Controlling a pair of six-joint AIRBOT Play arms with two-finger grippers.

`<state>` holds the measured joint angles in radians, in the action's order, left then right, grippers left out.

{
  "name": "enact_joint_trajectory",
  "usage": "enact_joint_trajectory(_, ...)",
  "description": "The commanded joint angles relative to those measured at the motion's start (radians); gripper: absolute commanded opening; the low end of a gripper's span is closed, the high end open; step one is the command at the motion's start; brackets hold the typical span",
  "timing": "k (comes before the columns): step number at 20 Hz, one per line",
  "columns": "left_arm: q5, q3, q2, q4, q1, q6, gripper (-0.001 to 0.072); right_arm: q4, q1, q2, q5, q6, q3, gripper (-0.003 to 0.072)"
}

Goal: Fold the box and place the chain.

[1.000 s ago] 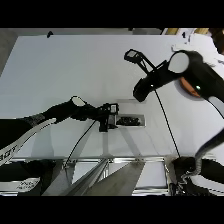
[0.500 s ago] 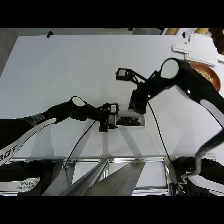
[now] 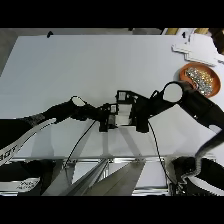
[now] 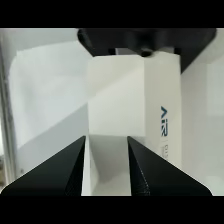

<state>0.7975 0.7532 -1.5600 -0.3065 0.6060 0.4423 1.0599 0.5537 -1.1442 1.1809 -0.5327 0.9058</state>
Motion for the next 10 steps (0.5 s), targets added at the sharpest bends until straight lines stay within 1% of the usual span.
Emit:
enact_joint_trajectory(1, 0.0, 0.0, 0.0, 0.0, 0.0, 0.0, 0.017, 0.045, 0.033, 0.008, -0.065, 0.022, -0.016, 0.0304)
enact_joint_trajectory(5, 0.0, 0.0, 0.0, 0.0, 0.0, 0.0, 0.017, 0.085, 0.033, -0.001, -0.08, 0.017, -0.016, 0.0309)
enact_joint_trajectory(8, 0.0, 0.0, 0.0, 0.0, 0.0, 0.0, 0.017, 0.086, 0.033, -0.002, -0.1, 0.017, -0.016, 0.0312)
enact_joint_trajectory(10, 0.0, 0.0, 0.0, 0.0, 0.0, 0.0, 0.017, 0.077, 0.033, 0.005, -0.092, 0.017, -0.016, 0.0312)
